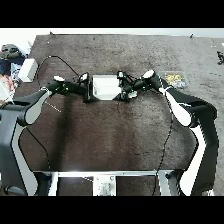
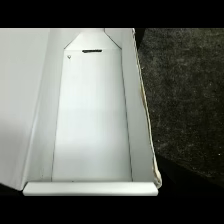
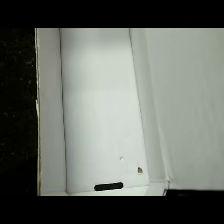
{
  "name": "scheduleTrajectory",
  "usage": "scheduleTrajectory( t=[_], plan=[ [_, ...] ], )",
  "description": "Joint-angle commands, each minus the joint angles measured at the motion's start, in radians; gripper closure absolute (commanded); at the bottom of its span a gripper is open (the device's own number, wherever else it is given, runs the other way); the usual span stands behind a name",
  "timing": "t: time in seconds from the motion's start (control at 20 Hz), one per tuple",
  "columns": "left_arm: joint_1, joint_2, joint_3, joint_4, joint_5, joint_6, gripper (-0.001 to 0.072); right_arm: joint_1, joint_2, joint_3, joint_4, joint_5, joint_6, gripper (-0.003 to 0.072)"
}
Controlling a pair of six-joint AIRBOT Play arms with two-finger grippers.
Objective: Fold the box and place the chain.
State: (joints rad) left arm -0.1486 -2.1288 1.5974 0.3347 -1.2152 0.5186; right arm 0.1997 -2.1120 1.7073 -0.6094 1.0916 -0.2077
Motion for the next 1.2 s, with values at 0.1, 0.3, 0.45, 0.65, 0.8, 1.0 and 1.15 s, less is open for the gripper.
scheduleTrajectory(
  t=[0.1,0.3,0.45,0.65,0.8,1.0,1.15],
  plan=[
    [-0.003,-0.001,0.0,0.03,0.006,-0.017,0.0049,0.001,0.0,0.0,0.0,0.0,0.001,0.0212],
    [-0.003,-0.001,0.0,0.03,0.04,-0.022,0.0049,0.001,0.0,0.0,0.0,0.0,0.001,0.0211],
    [-0.002,-0.001,0.0,0.03,0.046,-0.05,0.0049,0.001,0.0,0.0,0.0,0.0,0.001,0.0211],
    [0.003,-0.001,0.0,-0.011,0.023,-0.044,0.0049,0.001,0.0,-0.001,0.0,0.0,0.002,0.0211],
    [0.007,-0.001,0.0,-0.013,0.021,-0.039,0.0049,0.001,0.0,-0.001,0.0,0.0,0.001,0.0212],
    [0.03,-0.001,0.0,-0.001,0.022,-0.039,0.005,0.001,0.0,0.0,0.0,0.0,0.001,0.0211],
    [0.031,-0.001,0.0,-0.005,0.006,-0.038,0.005,0.001,0.0,-0.001,0.001,0.0,0.001,0.0211]
  ],
)
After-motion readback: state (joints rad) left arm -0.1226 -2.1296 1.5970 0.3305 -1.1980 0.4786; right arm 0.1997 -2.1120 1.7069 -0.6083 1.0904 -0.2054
